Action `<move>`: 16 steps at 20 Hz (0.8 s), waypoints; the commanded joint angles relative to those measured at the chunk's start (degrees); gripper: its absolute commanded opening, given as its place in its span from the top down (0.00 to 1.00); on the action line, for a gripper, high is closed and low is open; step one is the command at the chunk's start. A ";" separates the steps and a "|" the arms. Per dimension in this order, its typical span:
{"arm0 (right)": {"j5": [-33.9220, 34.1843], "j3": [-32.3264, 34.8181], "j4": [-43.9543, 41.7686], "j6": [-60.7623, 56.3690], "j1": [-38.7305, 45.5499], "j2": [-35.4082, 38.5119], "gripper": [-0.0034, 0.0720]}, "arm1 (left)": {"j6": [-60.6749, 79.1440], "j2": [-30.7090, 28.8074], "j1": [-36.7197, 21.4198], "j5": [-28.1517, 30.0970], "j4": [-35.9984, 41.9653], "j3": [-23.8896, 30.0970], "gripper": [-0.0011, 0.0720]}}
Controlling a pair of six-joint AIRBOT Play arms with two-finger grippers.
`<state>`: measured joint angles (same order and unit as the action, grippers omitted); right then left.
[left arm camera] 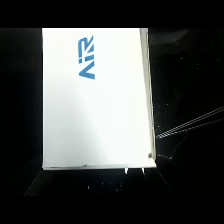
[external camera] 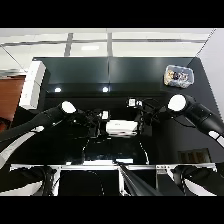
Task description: Fold the box and place the chain.
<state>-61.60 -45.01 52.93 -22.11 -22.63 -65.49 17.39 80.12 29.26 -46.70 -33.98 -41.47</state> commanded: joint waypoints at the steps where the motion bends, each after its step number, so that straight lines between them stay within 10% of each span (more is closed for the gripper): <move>1: 0.39 -0.39 -0.35 0.09 0.00 1.79 0.31 | -0.07 0.04 0.02 -0.02 -0.02 0.02 0.44; 16: 3.89 -0.68 2.45 4.33 -5.27 2.36 0.31 | -0.07 0.04 0.02 -0.02 -0.02 0.02 0.44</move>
